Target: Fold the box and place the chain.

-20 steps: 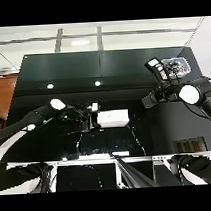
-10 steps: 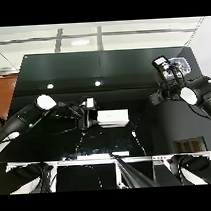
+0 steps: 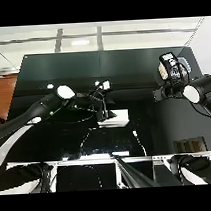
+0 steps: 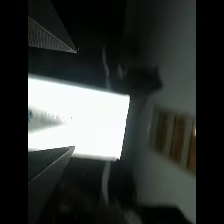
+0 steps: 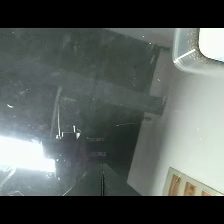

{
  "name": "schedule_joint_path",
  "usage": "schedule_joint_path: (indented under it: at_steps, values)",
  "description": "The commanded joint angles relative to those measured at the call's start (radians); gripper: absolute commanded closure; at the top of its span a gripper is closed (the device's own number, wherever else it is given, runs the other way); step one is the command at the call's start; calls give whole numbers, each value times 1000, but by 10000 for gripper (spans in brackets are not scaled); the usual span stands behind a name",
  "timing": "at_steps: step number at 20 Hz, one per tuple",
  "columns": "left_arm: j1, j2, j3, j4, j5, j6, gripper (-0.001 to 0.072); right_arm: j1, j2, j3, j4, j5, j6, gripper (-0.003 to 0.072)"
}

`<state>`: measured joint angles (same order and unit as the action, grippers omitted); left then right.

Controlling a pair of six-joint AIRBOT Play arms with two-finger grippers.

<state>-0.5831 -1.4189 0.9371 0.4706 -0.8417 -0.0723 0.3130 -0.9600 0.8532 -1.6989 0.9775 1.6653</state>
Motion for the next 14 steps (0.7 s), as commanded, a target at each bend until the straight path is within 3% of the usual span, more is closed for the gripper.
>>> schedule_joint_path:
  at_steps: [1,14]
  values:
    - [-7,-60,22,41,-97,-63,-4,-1,0,0,5,-3,3,670]
    - [-50,-68,68,180,-137,-64,-4,-1,0,0,24,-14,3,670]
